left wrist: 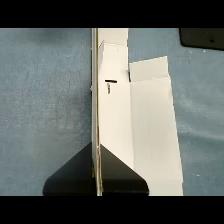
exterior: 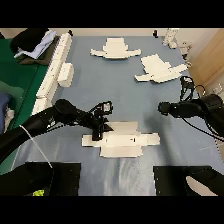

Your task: Fold the box.

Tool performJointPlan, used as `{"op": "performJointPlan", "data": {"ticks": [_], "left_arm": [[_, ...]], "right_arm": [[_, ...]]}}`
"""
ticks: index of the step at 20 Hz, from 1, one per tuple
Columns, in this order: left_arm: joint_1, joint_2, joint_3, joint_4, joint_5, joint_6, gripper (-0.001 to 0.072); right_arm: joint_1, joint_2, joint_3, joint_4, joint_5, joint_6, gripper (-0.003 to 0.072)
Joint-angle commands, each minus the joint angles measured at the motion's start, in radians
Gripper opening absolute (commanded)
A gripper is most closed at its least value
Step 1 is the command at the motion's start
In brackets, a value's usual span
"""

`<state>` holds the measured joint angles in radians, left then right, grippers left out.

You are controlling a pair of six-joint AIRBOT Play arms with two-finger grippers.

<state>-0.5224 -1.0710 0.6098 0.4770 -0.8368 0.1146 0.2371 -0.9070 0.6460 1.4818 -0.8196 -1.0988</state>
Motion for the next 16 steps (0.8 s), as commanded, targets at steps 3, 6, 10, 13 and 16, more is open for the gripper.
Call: {"op": "performJointPlan", "data": {"ticks": [3,6,10,13,16], "left_arm": [[0.0,-0.003,0.001,0.003,-0.028,-0.003,0.0014],[0.0,-0.014,0.001,0.003,-0.031,-0.004,0.0014],[0.0,-0.04,0.001,0.009,-0.036,-0.034,0.0014],[0.0,-0.043,0.001,0.016,-0.033,-0.034,0.0014],[0.0,-0.043,0.001,0.016,-0.034,-0.034,0.0014]], "right_arm": [[0.0,-0.001,0.001,0.0,0.0,0.0,0.0359],[0.0,-0.001,0.001,0.008,0.0,0.0,0.0358],[0.0,-0.001,0.001,0.019,0.0,0.0,0.0358],[0.0,-0.001,0.001,0.031,-0.003,0.0,0.0359],[0.0,-0.001,0.001,0.034,-0.005,-0.001,0.0359]]}}
